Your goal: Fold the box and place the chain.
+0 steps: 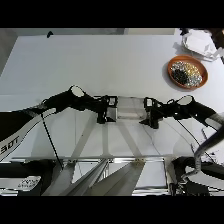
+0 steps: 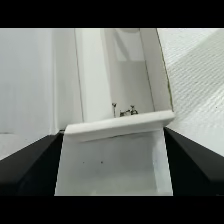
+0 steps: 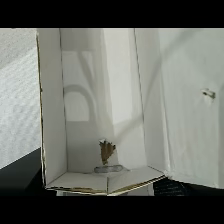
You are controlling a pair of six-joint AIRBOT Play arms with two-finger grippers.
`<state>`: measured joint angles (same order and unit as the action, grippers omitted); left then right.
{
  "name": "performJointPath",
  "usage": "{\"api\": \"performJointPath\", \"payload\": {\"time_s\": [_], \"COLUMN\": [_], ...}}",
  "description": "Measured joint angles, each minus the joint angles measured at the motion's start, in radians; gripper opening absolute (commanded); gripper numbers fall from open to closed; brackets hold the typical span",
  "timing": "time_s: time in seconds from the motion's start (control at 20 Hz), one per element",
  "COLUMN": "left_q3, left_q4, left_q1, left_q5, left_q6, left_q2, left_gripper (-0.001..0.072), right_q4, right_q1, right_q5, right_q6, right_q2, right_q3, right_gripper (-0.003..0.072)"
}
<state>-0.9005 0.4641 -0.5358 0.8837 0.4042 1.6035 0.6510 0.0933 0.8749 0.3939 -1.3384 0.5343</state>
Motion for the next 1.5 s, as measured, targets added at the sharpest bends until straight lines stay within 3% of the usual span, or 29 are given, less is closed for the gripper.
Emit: {"api": "performJointPath", "payload": {"time_s": [0.95, 1.5], "left_q3": [0.000, 0.006], "left_q4": [-0.199, -0.142], "left_q1": [-0.026, -0.019], "left_q5": [-0.024, 0.038], "left_q6": [0.013, 0.016], "left_q2": [0.055, 0.051], "left_gripper": [0.0692, 0.0695], "right_q4": [-0.003, 0.002], "right_q1": [0.000, 0.000], "right_q5": [0.000, 0.000], "right_q6": [-0.004, 0.003], "right_q2": [0.000, 0.000], "right_q3": [0.000, 0.000], "right_gripper": [0.0456, 0.0456]}}
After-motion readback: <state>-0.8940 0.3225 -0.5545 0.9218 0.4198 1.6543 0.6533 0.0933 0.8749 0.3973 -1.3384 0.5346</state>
